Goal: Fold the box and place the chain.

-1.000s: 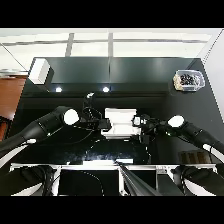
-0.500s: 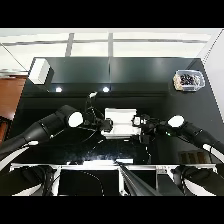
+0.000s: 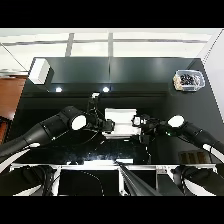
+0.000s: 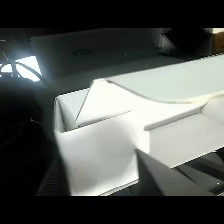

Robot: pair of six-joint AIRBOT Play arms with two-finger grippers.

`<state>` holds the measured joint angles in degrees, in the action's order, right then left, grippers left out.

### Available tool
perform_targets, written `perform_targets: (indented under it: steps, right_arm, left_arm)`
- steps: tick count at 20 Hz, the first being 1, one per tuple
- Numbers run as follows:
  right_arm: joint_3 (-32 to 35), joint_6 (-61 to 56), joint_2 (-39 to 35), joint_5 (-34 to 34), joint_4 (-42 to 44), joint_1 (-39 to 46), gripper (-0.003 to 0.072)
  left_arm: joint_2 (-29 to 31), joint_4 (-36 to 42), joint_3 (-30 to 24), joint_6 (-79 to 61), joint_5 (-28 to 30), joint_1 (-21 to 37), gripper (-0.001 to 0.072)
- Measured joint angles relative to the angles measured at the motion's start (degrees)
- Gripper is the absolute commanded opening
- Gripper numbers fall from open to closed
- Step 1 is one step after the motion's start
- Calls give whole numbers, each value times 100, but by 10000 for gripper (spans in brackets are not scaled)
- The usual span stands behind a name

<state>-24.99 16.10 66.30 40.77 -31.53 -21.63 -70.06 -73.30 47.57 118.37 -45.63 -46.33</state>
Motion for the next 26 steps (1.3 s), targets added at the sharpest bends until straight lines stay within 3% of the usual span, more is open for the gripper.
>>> perform_targets:
  steps: [6, 8, 21, 26]
  right_arm:
    - [0, 0, 0, 0, 0, 0, 367]
    - [0, 0, 0, 0, 0, 0, 367]
    - [0, 0, 0, 11, 0, -2, 367]
    - [0, 0, 0, 7, 2, -2, 367]
  left_arm:
    - [-26, -85, 4, 125, -105, -11, 482]
    - [-72, -109, 7, 192, -107, -11, 447]
    - [-398, -479, 297, 682, -481, -179, 446]
    - [-629, -767, 544, 920, -778, -328, 343]
